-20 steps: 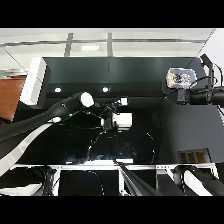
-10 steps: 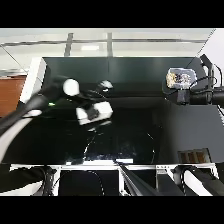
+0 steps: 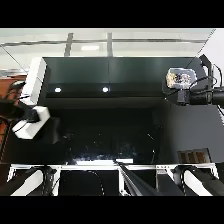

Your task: Fold the box and place the chain.

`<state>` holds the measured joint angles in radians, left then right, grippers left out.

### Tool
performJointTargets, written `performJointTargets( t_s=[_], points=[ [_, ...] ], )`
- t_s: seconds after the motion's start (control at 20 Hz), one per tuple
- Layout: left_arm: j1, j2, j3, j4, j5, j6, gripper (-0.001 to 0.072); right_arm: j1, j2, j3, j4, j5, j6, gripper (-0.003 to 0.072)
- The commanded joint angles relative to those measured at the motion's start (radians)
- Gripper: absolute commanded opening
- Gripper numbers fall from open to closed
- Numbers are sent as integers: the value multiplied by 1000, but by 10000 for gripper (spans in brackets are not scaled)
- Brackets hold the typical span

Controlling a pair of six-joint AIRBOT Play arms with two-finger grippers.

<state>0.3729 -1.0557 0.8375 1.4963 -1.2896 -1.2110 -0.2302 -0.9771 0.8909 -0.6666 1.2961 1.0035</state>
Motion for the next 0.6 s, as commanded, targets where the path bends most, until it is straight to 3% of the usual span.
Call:
performJointTargets(
  t_s=[0.0,0.1,0.2,0.3,0.55],
  points=[
    [297,21,-28,16,68,10,286,0,0,1,0,-1,-2,15],
    [371,11,-28,-3,154,32,292,0,0,1,0,-4,-2,15],
    [374,-2,-28,-102,216,228,292,0,0,1,4,-26,-1,15],
    [369,-22,-28,-191,239,374,291,0,0,1,3,-51,0,15],
    [355,-108,-28,-285,273,460,292,0,0,1,3,-71,7,15]
  ],
)
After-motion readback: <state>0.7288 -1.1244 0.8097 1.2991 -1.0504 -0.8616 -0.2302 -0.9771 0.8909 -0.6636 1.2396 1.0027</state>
